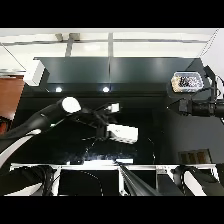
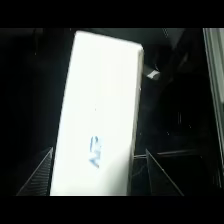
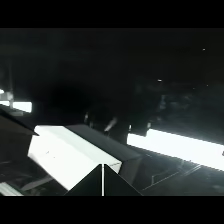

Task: Fold the box and place the chain.

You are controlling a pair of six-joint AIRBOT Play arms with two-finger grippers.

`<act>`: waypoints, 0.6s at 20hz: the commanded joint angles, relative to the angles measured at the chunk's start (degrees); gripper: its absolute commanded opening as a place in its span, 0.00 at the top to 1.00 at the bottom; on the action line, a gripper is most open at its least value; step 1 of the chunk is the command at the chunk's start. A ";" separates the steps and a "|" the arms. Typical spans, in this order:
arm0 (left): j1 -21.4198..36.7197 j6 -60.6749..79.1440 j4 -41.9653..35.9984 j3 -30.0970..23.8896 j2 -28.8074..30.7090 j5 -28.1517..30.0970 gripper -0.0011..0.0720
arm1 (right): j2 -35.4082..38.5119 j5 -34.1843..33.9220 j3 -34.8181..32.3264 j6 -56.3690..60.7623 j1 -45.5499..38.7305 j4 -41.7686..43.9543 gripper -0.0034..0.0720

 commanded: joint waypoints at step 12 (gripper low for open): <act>-3.87 -2.05 -0.48 9.07 -11.15 -5.42 0.01 | 0.15 -0.76 0.04 -2.03 -0.37 -0.22 0.93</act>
